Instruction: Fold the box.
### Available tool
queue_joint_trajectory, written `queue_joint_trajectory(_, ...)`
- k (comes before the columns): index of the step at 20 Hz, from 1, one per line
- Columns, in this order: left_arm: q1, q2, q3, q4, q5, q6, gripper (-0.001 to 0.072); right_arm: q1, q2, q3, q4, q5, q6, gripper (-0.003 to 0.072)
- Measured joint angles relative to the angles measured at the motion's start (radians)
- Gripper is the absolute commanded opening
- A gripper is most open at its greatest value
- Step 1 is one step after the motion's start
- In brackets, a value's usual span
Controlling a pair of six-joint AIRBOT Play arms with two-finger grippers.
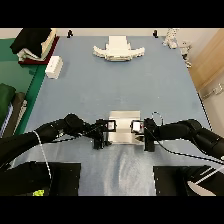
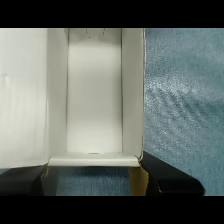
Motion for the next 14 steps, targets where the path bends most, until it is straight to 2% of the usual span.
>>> queue_joint_trajectory(7,0.0,0.0,0.0,0.0,0.0,0.0,0.0461,0.0,-0.017,0.0,0.014,0.009,-0.022,0.0607)
queue_joint_trajectory(8,0.0,0.0,0.0,0.0,0.0,0.0,0.046,0.0,-0.017,0.0,0.014,0.009,-0.023,0.0556)
queue_joint_trajectory(10,0.0,0.0,0.0,0.0,0.0,0.0,0.046,0.0,-0.013,0.001,0.006,0.001,-0.01,0.0324)
queue_joint_trajectory(11,0.0,0.0,0.0,0.0,0.0,0.0,0.046,0.0,-0.006,0.005,-0.015,-0.015,0.026,0.0264)
queue_joint_trajectory(12,0.0,0.0,0.0,0.0,0.0,0.0,0.046,-0.001,0.003,0.014,-0.049,-0.039,0.091,0.0259)
queue_joint_trajectory(13,0.0,0.0,0.0,0.0,0.0,0.0,0.046,-0.001,0.015,0.024,-0.097,-0.069,0.173,0.0095)
queue_joint_trajectory(14,0.0,0.0,0.0,0.0,0.0,0.0,0.0461,-0.001,0.03,0.037,-0.159,-0.107,0.28,0.0005)
